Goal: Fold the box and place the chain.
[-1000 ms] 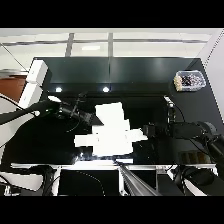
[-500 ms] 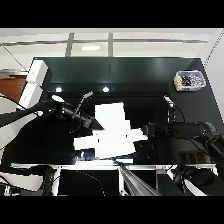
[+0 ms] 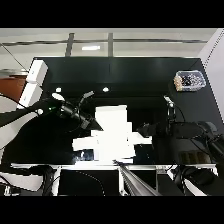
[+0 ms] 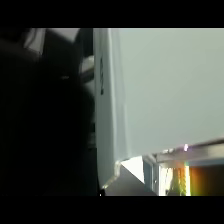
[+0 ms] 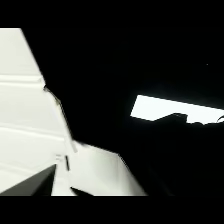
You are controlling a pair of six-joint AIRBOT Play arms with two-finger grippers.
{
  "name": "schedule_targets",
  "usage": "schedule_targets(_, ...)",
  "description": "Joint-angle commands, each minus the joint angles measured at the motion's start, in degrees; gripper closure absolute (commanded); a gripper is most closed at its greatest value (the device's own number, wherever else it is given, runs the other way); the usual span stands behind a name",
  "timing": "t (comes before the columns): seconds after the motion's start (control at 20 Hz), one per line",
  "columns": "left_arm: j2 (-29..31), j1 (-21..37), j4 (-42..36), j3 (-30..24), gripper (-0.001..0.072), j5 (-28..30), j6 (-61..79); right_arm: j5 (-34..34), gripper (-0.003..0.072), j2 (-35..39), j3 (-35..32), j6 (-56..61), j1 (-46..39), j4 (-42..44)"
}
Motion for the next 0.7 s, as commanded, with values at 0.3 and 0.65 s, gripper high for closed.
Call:
schedule_targets(0.3, 16.37, -7.08, 4.85, 2.23, 0.069, 11.37, 7.72, -22.64, -0.0004, 4.87, 16.13, -5.29, -6.51, -27.45)
schedule_targets(0.65, 18.58, -8.66, 0.26, -6.16, 0.0685, 23.96, 38.82, -18.62, -0.0004, 5.42, 16.11, -9.29, -6.49, -30.73)
